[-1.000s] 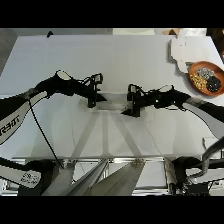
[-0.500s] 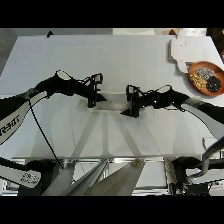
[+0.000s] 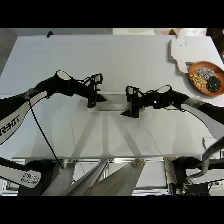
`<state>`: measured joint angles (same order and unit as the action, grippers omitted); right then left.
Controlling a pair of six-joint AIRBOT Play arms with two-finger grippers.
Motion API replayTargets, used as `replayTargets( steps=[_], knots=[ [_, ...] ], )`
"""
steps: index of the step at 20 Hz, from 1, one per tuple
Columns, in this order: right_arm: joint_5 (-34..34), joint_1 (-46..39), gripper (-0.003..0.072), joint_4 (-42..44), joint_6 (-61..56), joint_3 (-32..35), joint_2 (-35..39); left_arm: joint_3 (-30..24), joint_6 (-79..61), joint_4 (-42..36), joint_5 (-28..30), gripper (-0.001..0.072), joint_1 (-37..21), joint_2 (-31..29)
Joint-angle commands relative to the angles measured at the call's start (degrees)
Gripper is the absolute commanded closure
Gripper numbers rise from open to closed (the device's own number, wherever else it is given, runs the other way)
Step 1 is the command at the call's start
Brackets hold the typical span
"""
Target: Fold the box and place the chain.
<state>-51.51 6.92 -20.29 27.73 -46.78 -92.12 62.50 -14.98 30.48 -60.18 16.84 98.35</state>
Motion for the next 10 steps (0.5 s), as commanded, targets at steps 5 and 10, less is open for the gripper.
replayTargets(
  steps=[5, 10],
  knots=[
    [-1.0, -1.7, -0.0002, -0.8, 1.0, 0.0, 0.0, 0.0, 0.0, 0.0, 0.4, 0.0697, 0.0, 0.0],
    [-2.2, -1.7, -0.0002, -0.8, 0.7, 0.0, 0.0, 0.0, 0.0, 0.0, 0.4, 0.0697, 0.0, 0.0]
  ],
)
